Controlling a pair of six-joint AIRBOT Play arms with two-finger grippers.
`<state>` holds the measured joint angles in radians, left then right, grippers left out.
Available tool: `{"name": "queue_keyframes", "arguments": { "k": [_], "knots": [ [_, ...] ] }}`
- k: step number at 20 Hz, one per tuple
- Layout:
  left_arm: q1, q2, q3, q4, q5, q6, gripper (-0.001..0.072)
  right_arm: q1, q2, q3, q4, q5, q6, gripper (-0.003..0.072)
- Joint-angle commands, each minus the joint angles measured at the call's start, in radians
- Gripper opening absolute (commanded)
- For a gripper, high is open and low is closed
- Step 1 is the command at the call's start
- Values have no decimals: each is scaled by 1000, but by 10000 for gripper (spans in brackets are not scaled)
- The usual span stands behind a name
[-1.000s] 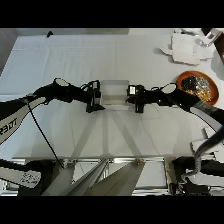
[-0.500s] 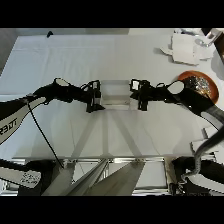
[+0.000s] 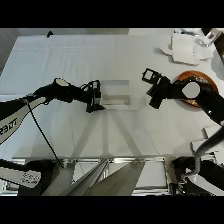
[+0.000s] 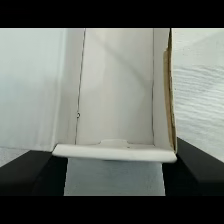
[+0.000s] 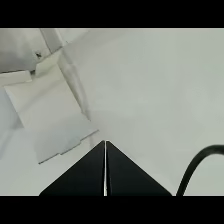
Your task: Fold the box and place the chain.
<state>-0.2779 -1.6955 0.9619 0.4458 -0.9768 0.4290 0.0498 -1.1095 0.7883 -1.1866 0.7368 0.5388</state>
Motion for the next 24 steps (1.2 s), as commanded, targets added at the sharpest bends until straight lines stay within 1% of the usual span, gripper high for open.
{"name": "queue_keyframes", "arguments": {
  "k": [1, 4, 5, 7, 10, 11, 13, 18, 20, 22, 23, 24],
  "knots": [
    [0, 0, 0, 0, 0, 0, 393, -85, -19, 0, -29, 56, 332, 5],
    [0, 0, 0, 0, 0, 0, 393, -131, -124, 0, 69, 139, 362, 4],
    [0, 0, 0, 0, 0, 0, 393, -131, -167, 0, 108, 143, 362, 4],
    [0, 0, 0, 0, 0, 0, 393, -131, -253, 0, 253, 140, 351, 5],
    [0, 0, 0, 0, 0, 0, 393, -130, -338, 0, 510, 159, 224, 4],
    [0, 0, 0, 0, 0, 0, 393, -130, -352, 0, 565, 160, 196, 5],
    [0, 0, 0, 0, 0, 0, 393, -130, -374, 0, 600, 152, 185, 5],
    [0, 0, 0, 0, 0, 0, 393, -130, -378, 0, 590, 145, 185, 5],
    [0, 0, 0, 0, 0, 0, 393, -130, -378, 0, 613, 180, 160, 4],
    [0, 0, 0, 0, 0, 0, 393, -130, -378, 0, 674, 238, 107, 5],
    [0, 0, 0, 0, 0, 0, 393, -130, -378, 0, 715, 246, 107, 13],
    [0, 0, 0, 0, 0, 0, 393, -130, -378, 0, 754, 247, 107, 62]
  ]
}}
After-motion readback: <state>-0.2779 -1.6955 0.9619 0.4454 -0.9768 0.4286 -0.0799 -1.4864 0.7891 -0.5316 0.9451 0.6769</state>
